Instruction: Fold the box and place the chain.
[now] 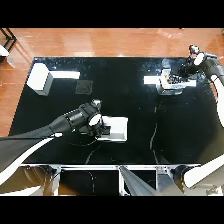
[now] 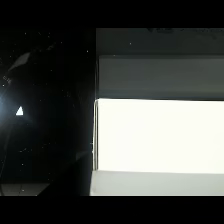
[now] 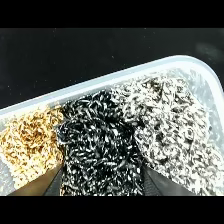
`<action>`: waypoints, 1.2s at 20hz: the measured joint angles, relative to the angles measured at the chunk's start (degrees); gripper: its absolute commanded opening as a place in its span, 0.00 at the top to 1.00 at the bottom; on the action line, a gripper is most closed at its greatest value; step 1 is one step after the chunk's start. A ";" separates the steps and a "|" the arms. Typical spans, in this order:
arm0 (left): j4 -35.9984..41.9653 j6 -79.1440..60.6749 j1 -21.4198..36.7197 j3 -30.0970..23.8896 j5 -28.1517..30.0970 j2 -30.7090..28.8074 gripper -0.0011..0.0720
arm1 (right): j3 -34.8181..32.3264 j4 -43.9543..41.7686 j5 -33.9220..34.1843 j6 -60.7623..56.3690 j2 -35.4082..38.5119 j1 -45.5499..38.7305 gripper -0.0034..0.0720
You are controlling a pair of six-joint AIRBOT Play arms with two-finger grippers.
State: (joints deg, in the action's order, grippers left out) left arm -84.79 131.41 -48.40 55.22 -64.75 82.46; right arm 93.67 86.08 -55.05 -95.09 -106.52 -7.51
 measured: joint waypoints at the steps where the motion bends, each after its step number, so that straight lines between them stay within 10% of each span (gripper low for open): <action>1: 0.02 0.00 0.00 0.00 0.02 0.00 0.95 | 0.15 -0.07 0.13 0.09 -0.26 0.02 0.24; 6: 0.00 0.02 0.00 0.00 0.15 0.00 0.95 | 0.39 -0.35 0.46 0.33 -1.66 0.02 0.25; 8: 0.02 0.02 0.00 0.00 0.20 0.00 0.95 | 0.46 -0.07 0.46 0.44 -2.01 0.00 0.71; 10: 0.02 0.02 0.00 0.00 0.24 -0.02 0.95 | 0.46 -0.07 0.26 1.18 -2.19 -0.04 0.73; 11: 0.02 0.02 0.00 0.00 0.24 -0.02 0.95 | 0.50 -0.26 0.09 1.60 -2.25 -0.02 0.94; 24: 0.04 0.00 0.02 0.00 0.22 -0.02 0.95 | 2.45 -3.50 -6.05 6.25 5.22 -0.15 0.93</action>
State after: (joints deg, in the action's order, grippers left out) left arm -84.75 131.41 -48.38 55.22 -64.53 82.43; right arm 96.12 82.59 -61.10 -88.84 -101.30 -7.66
